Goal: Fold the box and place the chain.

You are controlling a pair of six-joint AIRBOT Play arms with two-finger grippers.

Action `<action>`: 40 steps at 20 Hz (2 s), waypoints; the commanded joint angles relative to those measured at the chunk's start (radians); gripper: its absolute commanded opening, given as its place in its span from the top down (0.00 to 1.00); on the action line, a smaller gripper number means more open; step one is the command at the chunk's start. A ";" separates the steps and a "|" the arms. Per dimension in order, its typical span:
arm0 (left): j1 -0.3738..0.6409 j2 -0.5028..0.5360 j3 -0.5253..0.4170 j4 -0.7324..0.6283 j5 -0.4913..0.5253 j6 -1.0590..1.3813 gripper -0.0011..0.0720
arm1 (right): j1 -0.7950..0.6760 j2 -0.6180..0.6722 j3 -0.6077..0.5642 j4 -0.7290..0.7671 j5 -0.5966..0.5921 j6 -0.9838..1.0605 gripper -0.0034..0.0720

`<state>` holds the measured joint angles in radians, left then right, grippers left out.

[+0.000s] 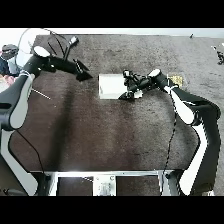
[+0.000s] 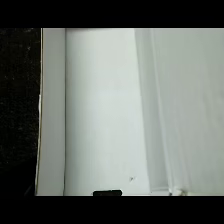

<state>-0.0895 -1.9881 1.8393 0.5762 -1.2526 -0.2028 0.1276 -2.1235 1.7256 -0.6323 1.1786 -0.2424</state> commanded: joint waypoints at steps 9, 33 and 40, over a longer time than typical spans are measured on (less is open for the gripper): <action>-0.041 -0.173 -0.021 -0.056 -0.068 0.399 0.00 | 0.000 0.000 0.000 0.000 0.000 0.000 0.34; -0.084 -0.199 -0.021 -0.090 -0.046 0.516 0.00 | 0.000 0.000 0.000 0.000 0.000 0.000 0.34; -0.130 -0.222 -0.021 -0.102 0.026 0.517 0.00 | 0.000 0.000 0.000 0.000 0.000 0.000 0.34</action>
<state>-0.2066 -2.2059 1.8191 0.4812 -1.2518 0.3138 0.1276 -2.1235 1.7256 -0.6319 1.1786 -0.2424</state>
